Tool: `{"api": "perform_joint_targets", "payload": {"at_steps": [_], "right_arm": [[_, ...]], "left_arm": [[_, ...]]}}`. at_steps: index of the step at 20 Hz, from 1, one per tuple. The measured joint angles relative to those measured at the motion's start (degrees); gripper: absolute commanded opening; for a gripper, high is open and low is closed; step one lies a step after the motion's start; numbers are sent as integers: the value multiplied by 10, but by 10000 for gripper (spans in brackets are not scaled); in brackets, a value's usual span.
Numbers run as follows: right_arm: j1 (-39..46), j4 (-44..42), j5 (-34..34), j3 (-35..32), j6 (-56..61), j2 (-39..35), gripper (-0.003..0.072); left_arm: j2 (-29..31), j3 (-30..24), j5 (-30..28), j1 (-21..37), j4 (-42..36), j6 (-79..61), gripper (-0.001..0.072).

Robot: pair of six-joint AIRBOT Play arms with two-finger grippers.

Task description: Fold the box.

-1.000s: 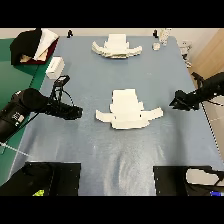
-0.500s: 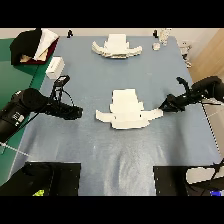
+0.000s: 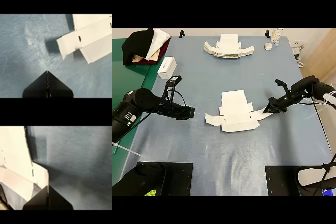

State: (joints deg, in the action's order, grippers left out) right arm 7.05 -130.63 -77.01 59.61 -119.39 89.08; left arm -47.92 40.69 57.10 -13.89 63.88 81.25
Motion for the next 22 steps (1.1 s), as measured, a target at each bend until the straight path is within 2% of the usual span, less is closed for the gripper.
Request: {"api": "perform_joint_targets", "payload": {"at_steps": [1,2,3,8,12,16,20,21,22], "right_arm": [[-9,-1,-1,-3,0,-7,-1],[-20,-2,0,-10,-2,-19,-1],[-31,-7,3,-21,-4,-35,-1],[-104,-22,79,-146,-5,-163,-1],[-161,-27,169,-243,12,-269,-1],[-193,-28,212,-280,35,-318,-1],[-205,-29,228,-290,48,-332,-1],[-205,-29,231,-291,49,-334,-1],[-206,-28,232,-292,50,-335,0]], "left_arm": [[-2,2,-3,3,-1,6,120],[-7,7,-6,10,-1,10,350],[-14,14,-6,17,-1,13,381],[-86,47,-1,65,-34,-9,381],[-174,56,4,96,-151,-113,381],[-270,66,28,105,-274,-233,381],[-356,103,63,92,-330,-306,380],[-373,115,75,89,-337,-318,367],[-389,130,90,84,-344,-332,286]]}}
